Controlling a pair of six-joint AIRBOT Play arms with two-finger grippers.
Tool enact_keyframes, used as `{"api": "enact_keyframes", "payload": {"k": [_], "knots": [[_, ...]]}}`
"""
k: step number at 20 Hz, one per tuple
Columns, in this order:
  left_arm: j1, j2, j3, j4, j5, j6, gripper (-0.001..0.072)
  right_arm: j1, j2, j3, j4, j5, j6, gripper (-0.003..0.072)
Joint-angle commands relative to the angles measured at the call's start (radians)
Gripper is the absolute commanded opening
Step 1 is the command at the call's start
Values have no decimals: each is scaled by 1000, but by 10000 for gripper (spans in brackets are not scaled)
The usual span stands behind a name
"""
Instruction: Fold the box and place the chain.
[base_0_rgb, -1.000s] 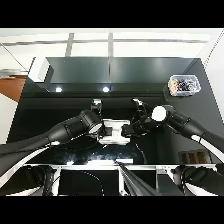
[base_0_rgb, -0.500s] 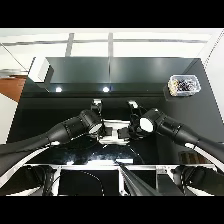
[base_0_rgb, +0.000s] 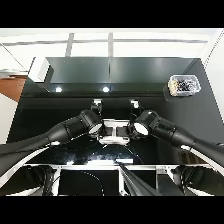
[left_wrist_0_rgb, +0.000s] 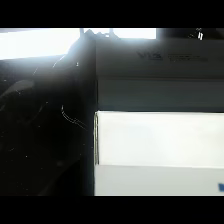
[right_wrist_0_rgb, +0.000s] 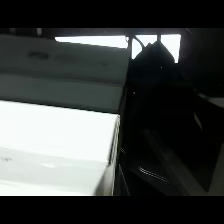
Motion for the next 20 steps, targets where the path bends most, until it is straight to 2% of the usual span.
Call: {"api": "enact_keyframes", "payload": {"k": [1, 9, 16, 18, 20], "knots": [[0, 0, 0, 1, 2, 0, 24, 19, -49, 49, -16, 61, 28, 238], [0, 0, 0, 1, 2, 0, 24, 30, -105, 59, -41, 102, 75, 237], [0, 0, 0, 1, 6, 0, 24, 30, -114, 59, -43, 76, 77, 232], [0, 0, 0, 1, 6, 0, 24, 30, -114, 59, -42, 72, 77, 132], [0, 0, 0, 1, 6, 0, 24, 30, -114, 59, -48, 78, 84, 126]]}}
